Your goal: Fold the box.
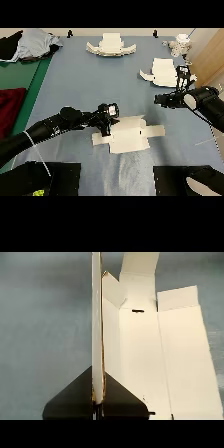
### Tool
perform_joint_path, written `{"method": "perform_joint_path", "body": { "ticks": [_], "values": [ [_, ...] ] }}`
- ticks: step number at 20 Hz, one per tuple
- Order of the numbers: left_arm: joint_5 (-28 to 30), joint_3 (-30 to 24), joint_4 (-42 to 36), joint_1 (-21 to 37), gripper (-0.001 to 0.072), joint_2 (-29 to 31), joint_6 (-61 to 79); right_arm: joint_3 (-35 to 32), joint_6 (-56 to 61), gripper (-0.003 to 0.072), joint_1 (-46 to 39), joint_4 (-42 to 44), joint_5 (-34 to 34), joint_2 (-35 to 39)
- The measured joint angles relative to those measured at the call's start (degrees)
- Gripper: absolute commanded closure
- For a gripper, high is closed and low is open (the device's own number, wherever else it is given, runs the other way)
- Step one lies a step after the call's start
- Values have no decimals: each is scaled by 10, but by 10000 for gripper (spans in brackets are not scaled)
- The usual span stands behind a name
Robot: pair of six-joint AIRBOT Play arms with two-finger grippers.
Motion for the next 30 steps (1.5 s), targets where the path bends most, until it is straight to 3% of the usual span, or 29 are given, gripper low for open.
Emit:
{"method": "perform_joint_path", "body": {
  "ticks": [5,8,10,18,21,26,30],
  "values": [
    [18,15,4,-3,699,11,68,0,0,571,0,7,-1,0],
    [26,1,-2,-7,699,13,85,0,1,572,0,11,-2,0],
    [40,-14,-7,-19,699,14,90,0,1,636,0,13,-3,0],
    [79,-53,-52,-61,695,13,98,0,1,636,0,18,-4,0],
    [51,-47,-54,-43,695,12,98,0,1,637,0,24,-4,0],
    [-62,-21,-54,25,695,8,94,0,1,637,0,31,-4,0],
    [-110,-10,-36,56,693,-5,92,0,1,637,0,35,-4,-1]
  ]
}}
